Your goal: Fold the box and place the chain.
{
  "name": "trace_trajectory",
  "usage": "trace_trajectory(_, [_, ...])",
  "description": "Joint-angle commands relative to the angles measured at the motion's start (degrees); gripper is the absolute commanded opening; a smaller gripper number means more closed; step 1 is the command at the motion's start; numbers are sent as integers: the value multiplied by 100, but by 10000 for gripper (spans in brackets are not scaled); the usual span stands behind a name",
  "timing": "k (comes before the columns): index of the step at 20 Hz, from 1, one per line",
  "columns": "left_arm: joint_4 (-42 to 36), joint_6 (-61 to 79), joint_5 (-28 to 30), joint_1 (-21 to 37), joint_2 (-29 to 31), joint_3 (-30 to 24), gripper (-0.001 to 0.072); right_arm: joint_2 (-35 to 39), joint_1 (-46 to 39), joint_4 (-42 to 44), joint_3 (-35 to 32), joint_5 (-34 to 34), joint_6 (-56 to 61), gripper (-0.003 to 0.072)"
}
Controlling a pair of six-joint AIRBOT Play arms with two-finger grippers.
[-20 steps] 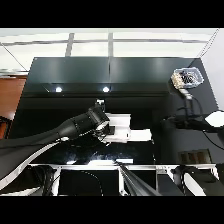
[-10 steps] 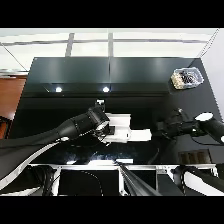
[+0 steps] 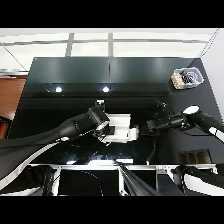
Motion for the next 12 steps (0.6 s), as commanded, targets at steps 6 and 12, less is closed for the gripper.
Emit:
trace_trajectory(6, [2, 2, -2, 0, -2, -2, 24, -22, 531, 46, 411, 455, 164, 620])
trace_trajectory(12, [2, 2, -2, 0, -2, -2, 24, -20, 1725, -179, 837, -820, 1370, 620])
